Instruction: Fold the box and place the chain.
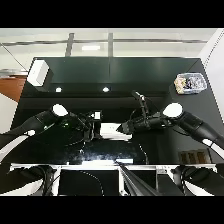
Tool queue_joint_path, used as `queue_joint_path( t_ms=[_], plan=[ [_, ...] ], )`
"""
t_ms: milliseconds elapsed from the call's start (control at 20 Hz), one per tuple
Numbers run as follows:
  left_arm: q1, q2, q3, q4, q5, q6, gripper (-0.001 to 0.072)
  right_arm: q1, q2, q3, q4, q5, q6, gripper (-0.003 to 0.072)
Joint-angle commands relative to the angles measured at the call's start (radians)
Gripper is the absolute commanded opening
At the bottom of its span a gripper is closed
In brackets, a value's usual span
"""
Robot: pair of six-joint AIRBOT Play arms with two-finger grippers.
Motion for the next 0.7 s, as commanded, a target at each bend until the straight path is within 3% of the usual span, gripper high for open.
queue_joint_path(
  t_ms=[0,650],
  plan=[
    [0.0,0.0,0.0,0.0,0.0,0.0,0.0481,0.007,-0.061,-0.02,0.037,-0.043,0.014,0.0049],
    [0.0,0.0,0.0,0.0,0.0,0.0,0.0481,0.004,-0.126,-0.019,0.008,-0.047,0.011,0.0049]
  ],
)
